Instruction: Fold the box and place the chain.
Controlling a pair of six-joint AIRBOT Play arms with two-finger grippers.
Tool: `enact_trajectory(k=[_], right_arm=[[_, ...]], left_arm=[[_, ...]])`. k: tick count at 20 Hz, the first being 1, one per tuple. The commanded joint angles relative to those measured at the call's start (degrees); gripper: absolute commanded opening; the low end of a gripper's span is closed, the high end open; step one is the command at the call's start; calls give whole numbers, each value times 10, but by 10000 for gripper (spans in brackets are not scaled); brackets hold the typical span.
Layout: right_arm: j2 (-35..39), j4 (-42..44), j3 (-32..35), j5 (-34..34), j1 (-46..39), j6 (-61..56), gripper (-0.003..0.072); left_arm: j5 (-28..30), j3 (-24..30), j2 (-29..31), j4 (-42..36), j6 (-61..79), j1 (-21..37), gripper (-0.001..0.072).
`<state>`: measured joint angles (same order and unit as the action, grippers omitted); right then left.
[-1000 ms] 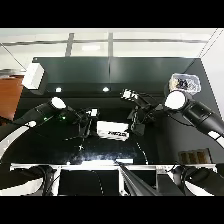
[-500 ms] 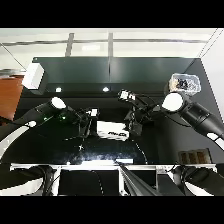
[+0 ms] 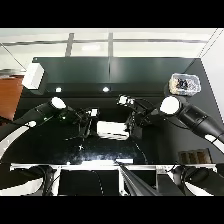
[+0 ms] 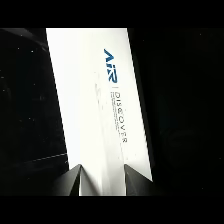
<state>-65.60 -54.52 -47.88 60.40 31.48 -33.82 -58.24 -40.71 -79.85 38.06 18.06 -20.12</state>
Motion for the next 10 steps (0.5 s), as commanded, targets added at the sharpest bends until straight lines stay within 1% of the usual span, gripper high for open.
enact_trajectory(k=[1,3,5,6,7,10], right_arm=[[0,-1,5,-25,11,0,298],[0,-1,5,-41,19,0,297],[0,-2,5,-41,18,0,296],[0,-2,5,-41,19,0,236],[0,-2,5,-41,19,0,201],[0,-2,5,-41,19,0,200]], left_arm=[[0,0,0,0,1,0,363],[0,0,0,0,1,0,363],[0,0,0,0,1,0,363],[0,0,0,0,1,0,363],[0,0,0,0,1,0,363],[0,0,0,0,1,0,363]])
